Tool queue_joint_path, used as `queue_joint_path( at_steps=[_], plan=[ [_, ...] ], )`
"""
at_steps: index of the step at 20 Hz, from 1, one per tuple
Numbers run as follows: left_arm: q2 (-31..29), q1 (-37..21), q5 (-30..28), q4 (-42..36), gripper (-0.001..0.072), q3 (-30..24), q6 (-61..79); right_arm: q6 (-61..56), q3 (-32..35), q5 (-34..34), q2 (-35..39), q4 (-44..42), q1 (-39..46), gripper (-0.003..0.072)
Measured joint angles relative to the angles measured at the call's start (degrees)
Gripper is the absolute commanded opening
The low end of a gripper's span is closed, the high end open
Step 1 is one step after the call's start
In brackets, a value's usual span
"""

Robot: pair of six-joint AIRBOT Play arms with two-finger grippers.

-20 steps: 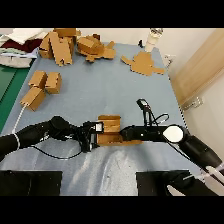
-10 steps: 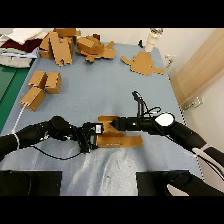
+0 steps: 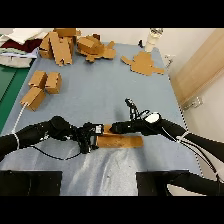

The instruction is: Fold the box.

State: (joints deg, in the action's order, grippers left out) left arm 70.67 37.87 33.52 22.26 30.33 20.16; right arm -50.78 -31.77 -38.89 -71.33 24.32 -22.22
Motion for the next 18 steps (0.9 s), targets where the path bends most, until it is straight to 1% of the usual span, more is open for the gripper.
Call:
queue_joint_path(
  at_steps=[4,6,8,9,10,11,12,14,16,18],
  plan=[
    [0.0,-0.02,0.0,-0.02,0.0482,0.0,-0.02,2.23,0.0,0.2,-0.09,-0.07,0.0,-0.0001],
    [0.0,0.0,0.02,-0.07,0.0482,0.0,-0.11,3.28,0.0,0.17,1.62,0.28,0.46,0.0],
    [0.0,0.0,0.0,-0.11,0.0482,0.0,-0.2,3.78,0.0,-0.07,4.94,2.03,1.75,0.0004],
    [0.02,0.0,-0.02,-0.11,0.0482,0.0,-0.2,3.76,0.0,-0.33,7.08,3.91,2.69,0.0088],
    [0.0,0.0,-0.02,-0.13,0.0482,0.0,-0.2,3.37,0.0,-1.29,9.75,6.97,3.82,0.0253],
    [0.0,0.0,-0.04,-0.11,0.0482,0.0,-0.2,2.16,0.0,-2.45,12.35,10.88,4.87,0.0335],
    [0.0,0.0,-0.04,-0.13,0.0482,0.0,-0.2,0.04,-0.02,-4.15,15.15,16.39,5.99,0.0398],
    [0.0,0.0,-0.07,-0.11,0.0482,0.0,-0.2,-4.57,0.0,-9.07,20.06,29.57,7.41,0.04],
    [0.0,0.0,-0.09,-0.11,0.0482,0.0,-0.17,-7.74,0.0,-14.8,23.74,41.88,8.26,0.0469],
    [0.0,0.0,-0.07,-0.11,0.0482,0.0,-0.17,-7.56,0.0,-20.31,25.68,48.96,8.39,0.0482]
  ],
)
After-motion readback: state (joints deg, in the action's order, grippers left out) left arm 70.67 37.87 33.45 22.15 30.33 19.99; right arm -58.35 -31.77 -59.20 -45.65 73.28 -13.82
